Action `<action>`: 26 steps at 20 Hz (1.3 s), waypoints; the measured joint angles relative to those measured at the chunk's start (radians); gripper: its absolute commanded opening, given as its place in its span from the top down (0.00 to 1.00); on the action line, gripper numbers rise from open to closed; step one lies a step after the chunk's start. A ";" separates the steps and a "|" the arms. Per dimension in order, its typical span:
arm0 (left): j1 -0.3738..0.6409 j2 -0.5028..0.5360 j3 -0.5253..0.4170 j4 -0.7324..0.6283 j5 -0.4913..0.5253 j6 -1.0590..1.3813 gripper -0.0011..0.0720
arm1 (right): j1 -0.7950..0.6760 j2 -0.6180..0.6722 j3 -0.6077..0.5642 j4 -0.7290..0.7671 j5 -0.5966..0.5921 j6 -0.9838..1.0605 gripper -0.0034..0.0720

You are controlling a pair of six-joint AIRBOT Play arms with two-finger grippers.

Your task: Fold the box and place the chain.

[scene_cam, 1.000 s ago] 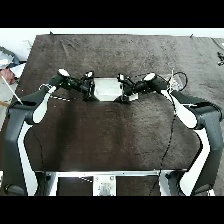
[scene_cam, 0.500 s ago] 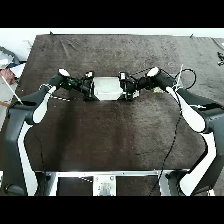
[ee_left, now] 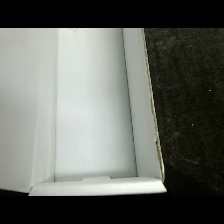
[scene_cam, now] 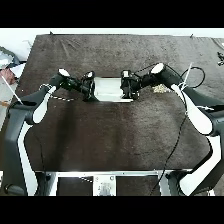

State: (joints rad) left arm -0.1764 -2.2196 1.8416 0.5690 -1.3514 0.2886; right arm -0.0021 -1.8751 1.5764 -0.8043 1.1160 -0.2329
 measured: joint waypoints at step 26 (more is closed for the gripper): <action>0.000 0.002 0.000 -0.001 0.002 0.000 0.61 | 0.034 0.032 -0.037 0.428 -0.192 0.046 0.98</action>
